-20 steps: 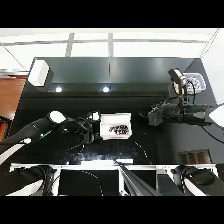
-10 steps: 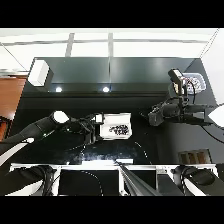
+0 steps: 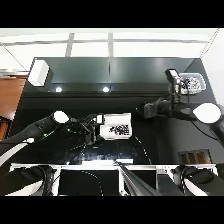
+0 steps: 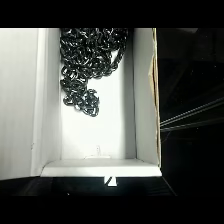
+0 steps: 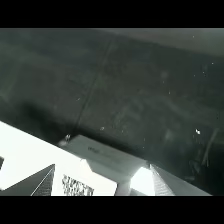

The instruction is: Fold the box and place the chain.

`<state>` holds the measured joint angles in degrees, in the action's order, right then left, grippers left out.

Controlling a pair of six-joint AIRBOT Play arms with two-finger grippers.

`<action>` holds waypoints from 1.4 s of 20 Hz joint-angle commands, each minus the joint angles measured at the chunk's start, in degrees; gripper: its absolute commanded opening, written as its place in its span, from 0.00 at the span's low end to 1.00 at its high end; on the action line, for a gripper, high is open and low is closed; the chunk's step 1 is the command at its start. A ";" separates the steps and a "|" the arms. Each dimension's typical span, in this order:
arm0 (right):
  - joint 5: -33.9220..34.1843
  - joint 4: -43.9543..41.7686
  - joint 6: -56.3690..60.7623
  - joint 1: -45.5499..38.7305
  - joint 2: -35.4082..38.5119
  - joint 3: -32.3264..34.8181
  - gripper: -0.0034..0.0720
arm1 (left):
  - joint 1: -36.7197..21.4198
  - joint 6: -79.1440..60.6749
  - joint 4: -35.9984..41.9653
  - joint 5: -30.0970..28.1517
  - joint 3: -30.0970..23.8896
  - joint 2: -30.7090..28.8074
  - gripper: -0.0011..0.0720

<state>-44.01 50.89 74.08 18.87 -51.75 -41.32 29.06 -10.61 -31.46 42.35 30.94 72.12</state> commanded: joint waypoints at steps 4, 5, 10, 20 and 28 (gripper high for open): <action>-2.73 -7.67 -21.97 0.28 -16.90 -9.27 0.97 | 0.04 -0.04 -0.04 -0.09 0.04 0.02 0.68; -7.10 -9.11 -31.63 0.31 -17.40 -9.31 0.97 | 0.04 -0.04 -0.04 -0.09 0.04 0.02 0.68; -18.78 -8.98 -53.35 0.55 -16.96 -9.57 0.97 | 0.04 -0.04 -0.02 -0.11 0.04 0.02 0.68; -15.08 -8.74 -60.24 6.01 -17.00 -7.10 0.94 | 0.04 -0.04 -0.02 -0.11 0.04 0.02 0.68; -17.22 -8.61 -59.21 9.22 -17.00 -6.86 0.94 | 0.04 -0.04 -0.04 -0.11 0.04 0.02 0.68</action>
<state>-61.32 42.15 14.70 26.74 -68.75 -48.25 29.06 -10.66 -31.48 42.26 30.94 72.12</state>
